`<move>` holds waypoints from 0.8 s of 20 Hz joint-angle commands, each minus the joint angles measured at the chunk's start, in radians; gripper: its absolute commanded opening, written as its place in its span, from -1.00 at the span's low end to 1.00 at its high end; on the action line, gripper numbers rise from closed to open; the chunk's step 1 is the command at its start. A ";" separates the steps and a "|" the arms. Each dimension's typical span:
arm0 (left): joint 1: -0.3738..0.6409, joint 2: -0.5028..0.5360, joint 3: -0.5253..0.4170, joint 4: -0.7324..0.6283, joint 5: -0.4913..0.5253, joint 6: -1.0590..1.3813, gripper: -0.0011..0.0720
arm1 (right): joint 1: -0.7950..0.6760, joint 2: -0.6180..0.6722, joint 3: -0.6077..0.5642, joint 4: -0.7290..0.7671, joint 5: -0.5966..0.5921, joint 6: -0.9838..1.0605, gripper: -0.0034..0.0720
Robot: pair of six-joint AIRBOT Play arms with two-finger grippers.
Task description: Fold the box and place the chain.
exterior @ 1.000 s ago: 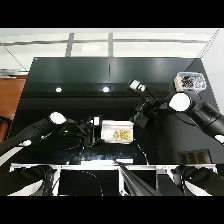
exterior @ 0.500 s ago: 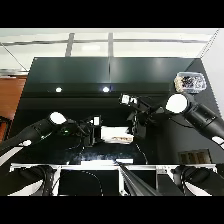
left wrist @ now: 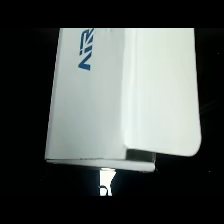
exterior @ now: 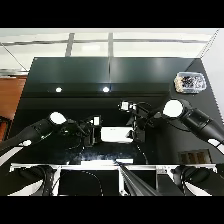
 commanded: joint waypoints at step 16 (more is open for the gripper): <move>0.000 0.000 0.001 0.000 0.000 0.000 0.28 | 0.014 -0.018 -0.023 0.020 -0.003 -0.005 -0.29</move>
